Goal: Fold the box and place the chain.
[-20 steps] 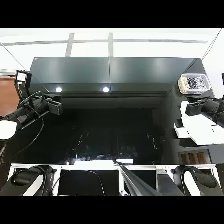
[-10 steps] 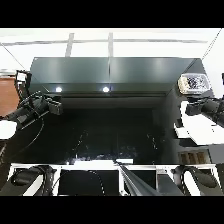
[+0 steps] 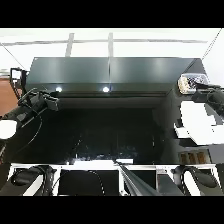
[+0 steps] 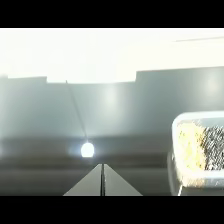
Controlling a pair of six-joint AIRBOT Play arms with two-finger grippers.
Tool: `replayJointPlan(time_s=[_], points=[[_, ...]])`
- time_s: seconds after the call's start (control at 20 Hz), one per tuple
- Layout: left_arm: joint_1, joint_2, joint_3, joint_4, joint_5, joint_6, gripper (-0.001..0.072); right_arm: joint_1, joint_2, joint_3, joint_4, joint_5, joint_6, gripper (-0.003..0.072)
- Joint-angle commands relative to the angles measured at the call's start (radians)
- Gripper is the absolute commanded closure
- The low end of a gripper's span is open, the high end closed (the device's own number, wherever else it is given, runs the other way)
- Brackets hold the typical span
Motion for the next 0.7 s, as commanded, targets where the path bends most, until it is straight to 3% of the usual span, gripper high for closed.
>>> replayJointPlan(time_s=[0.0, 0.05, 0.1, 0.15, 0.2, 0.25, 0.3, 0.5, 0.65], points=[[-0.001, -0.055, 0.000, -0.030, 0.105, -0.001, 0.0674, 0.001, -0.026, -0.002, 0.041, -0.140, 0.000, 0.0672], [-0.001, -0.080, 0.000, -0.062, 0.114, 0.000, 0.0587, 0.001, -0.051, -0.002, 0.038, -0.159, 0.000, 0.0671], [-0.007, -0.109, 0.000, -0.080, 0.119, 0.000, 0.0249, 0.001, -0.089, -0.002, 0.033, -0.170, 0.000, 0.0670], [-0.019, -0.136, 0.002, -0.081, 0.125, 0.000, 0.0000, 0.001, -0.130, -0.002, 0.031, -0.171, 0.000, 0.0668], [-0.037, -0.165, 0.010, -0.080, 0.125, 0.001, 0.0000, 0.001, -0.184, -0.002, 0.032, -0.161, 0.000, 0.0573], [-0.058, -0.189, 0.021, -0.080, 0.125, 0.004, 0.0000, 0.002, -0.246, -0.002, 0.032, -0.146, 0.004, 0.0187], [-0.084, -0.215, 0.036, -0.076, 0.125, 0.005, 0.0000, 0.004, -0.308, -0.002, 0.032, -0.135, 0.008, -0.0034], [-0.152, -0.305, 0.116, -0.073, 0.082, 0.004, 0.0000, -0.037, -0.473, 0.063, -0.027, -0.014, 0.136, -0.0034], [-0.152, -0.338, 0.155, -0.073, 0.024, -0.005, 0.0000, -0.204, -0.527, 0.277, -0.312, 0.156, 0.351, -0.0034]])
